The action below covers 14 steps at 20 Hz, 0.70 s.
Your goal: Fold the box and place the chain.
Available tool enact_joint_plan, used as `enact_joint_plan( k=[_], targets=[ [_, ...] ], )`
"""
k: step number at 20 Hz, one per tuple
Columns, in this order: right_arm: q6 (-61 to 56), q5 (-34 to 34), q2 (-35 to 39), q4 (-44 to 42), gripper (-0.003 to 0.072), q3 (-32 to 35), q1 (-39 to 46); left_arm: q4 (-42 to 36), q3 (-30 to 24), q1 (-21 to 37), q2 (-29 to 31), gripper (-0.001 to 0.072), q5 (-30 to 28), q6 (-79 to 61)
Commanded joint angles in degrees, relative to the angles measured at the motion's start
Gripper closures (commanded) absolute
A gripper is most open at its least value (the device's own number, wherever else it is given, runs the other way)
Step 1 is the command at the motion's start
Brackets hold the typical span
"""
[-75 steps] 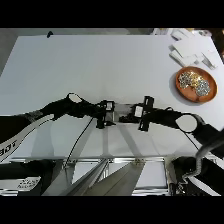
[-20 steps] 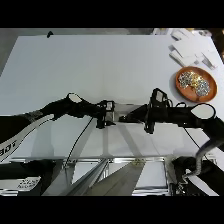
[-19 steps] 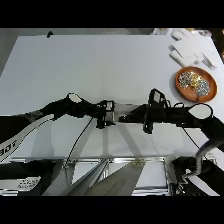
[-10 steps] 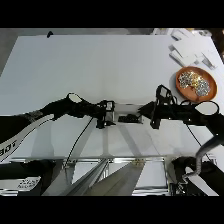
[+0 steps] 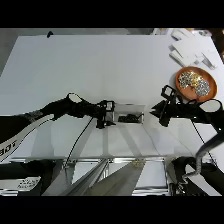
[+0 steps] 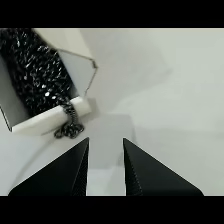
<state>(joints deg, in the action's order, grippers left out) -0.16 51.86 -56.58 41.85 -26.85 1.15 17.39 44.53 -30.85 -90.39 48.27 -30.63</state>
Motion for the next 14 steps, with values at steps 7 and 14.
enact_joint_plan(
  k=[7, 14],
  targets=[
    [6.49, -5.46, -10.19, 6.34, 0.0447, 0.02, -7.98, 0.02, 0.04, 0.04, 0.0, 0.0506, -0.02, 0.0],
    [15.78, -6.21, -11.65, -1.27, 0.0447, 0.02, -7.98, 0.02, 0.04, 0.04, 0.0, 0.0506, -0.02, 0.0]
  ],
)
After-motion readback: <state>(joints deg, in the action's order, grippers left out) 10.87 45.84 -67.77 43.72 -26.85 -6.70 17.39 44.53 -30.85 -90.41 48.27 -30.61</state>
